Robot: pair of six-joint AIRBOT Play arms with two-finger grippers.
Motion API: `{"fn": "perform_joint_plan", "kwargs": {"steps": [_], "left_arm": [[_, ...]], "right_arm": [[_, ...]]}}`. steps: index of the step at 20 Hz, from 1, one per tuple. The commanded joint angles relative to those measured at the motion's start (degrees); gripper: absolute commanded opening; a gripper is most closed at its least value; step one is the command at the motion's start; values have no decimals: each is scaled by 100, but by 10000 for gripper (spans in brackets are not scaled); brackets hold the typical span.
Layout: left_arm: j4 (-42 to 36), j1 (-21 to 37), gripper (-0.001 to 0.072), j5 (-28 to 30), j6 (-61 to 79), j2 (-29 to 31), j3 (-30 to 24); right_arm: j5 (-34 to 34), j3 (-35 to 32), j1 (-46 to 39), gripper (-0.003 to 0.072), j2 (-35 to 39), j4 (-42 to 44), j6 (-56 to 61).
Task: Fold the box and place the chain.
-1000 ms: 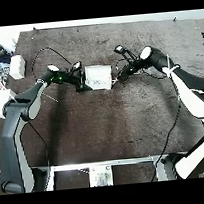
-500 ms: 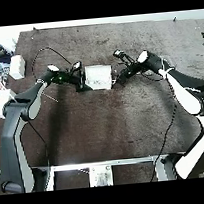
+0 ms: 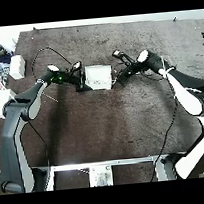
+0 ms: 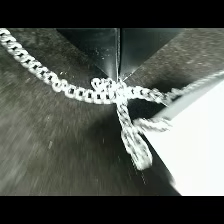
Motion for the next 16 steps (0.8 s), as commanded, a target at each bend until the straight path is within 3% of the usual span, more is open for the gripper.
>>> {"fn": "perform_joint_plan", "kwargs": {"steps": [1,4,5,6,7,8,16], "left_arm": [[2,2,347,0,2,-2,0],[2,2,347,0,2,0,0],[2,2,347,0,2,-2,0],[2,2,347,0,2,-2,0],[2,2,348,0,2,-2,0],[2,2,347,0,2,-2,0],[2,2,348,7,2,-2,0]], "right_arm": [[42,2,0,14,339,155,-186],[17,0,0,30,466,155,-184],[-11,-4,0,211,409,153,-184],[-28,-4,0,334,334,151,-188],[-90,-4,0,210,262,155,-186],[-160,-4,2,165,170,155,-190],[-212,-4,2,185,-127,636,-706]]}}
